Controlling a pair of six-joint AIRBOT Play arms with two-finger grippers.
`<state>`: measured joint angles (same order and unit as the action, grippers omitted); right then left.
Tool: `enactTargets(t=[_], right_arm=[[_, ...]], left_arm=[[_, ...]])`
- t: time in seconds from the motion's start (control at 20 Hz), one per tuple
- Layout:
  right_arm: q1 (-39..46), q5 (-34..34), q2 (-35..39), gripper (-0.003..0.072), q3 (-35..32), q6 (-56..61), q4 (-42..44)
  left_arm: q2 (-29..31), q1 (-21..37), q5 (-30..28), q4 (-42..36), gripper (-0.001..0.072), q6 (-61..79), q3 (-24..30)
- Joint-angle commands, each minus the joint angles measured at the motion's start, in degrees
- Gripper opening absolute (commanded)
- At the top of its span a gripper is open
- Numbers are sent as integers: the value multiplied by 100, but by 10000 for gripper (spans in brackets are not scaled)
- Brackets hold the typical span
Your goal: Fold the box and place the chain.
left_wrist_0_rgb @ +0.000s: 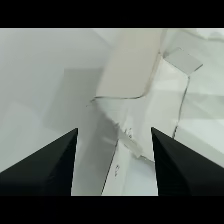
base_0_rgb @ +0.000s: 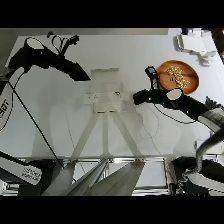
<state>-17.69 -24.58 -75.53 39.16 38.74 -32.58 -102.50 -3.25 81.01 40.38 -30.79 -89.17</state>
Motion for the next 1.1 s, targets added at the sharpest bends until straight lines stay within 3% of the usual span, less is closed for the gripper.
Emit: enactTargets(t=[0.0, 0.2, 0.55, 0.6, 0.65, 0.7, 0.9, 0.95, 1.05], right_arm=[[-4, 0, 2, 14, 0, 0, 0], [-4, 0, 2, 14, 0, -2, -2], [-4, 9, 2, 14, 0, -2, -61], [-4, 9, 2, 14, 0, -2, -61], [-4, 7, 2, 14, 0, -2, -61], [-4, 9, 2, 14, 0, -2, -61], [-4, 0, 4, 15, 0, 0, -59], [-4, -11, 4, 61, 0, 0, -59], [-4, -55, 11, 297, 7, -2, -59]], left_arm=[[-50, 181, -57, -79, 516, -225, 0], [-369, -107, -160, -155, 517, -37, 0], [-748, -737, -883, -219, 489, 378, 0], [-787, -776, -962, -216, 408, 380, 0], [-826, -800, -1003, -219, 120, 393, 0], [-844, -817, -1016, -212, 7, 457, 0], [-837, -804, -979, -219, 10, 531, 0], [-837, -809, -957, -219, 11, 531, 0], [-811, -804, -863, -197, 13, 529, 0]])
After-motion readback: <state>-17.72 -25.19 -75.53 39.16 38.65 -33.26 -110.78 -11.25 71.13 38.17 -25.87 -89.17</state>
